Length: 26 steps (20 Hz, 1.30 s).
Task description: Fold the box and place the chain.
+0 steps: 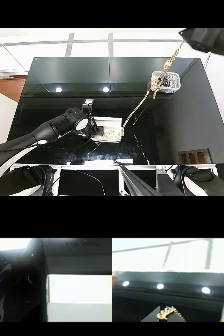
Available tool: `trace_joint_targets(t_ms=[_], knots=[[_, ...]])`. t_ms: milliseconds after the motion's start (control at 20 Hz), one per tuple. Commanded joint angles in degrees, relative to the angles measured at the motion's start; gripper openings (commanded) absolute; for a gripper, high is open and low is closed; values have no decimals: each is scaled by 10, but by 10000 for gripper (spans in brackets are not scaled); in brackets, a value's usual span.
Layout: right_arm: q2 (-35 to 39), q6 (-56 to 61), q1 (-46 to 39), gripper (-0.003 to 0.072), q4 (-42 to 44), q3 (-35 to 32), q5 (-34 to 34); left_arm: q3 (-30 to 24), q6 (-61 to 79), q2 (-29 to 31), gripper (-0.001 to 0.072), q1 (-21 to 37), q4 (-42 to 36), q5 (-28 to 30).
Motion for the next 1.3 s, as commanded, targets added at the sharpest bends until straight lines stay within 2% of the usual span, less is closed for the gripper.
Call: trace_joint_targets(t_ms=[0,200,300,450,650,800,1050,1250], knots=[[3,-50,1,25,76,59,-86,0,0,0,34,0,0,-2],[3,-77,12,25,132,60,-156,0,0,0,34,0,0,-3],[3,-78,37,25,123,49,-194,0,0,0,34,0,0,-2],[3,-78,82,25,118,-9,-224,0,0,0,34,0,0,-2],[2,-78,153,24,137,-106,-189,0,0,0,34,0,0,-3],[-6,-77,203,23,154,-152,-152,0,0,0,34,0,0,-7],[-56,-78,264,23,161,-157,-120,0,0,0,34,0,0,-9],[-96,-78,276,24,158,-157,-113,0,0,0,34,0,0,-12]])
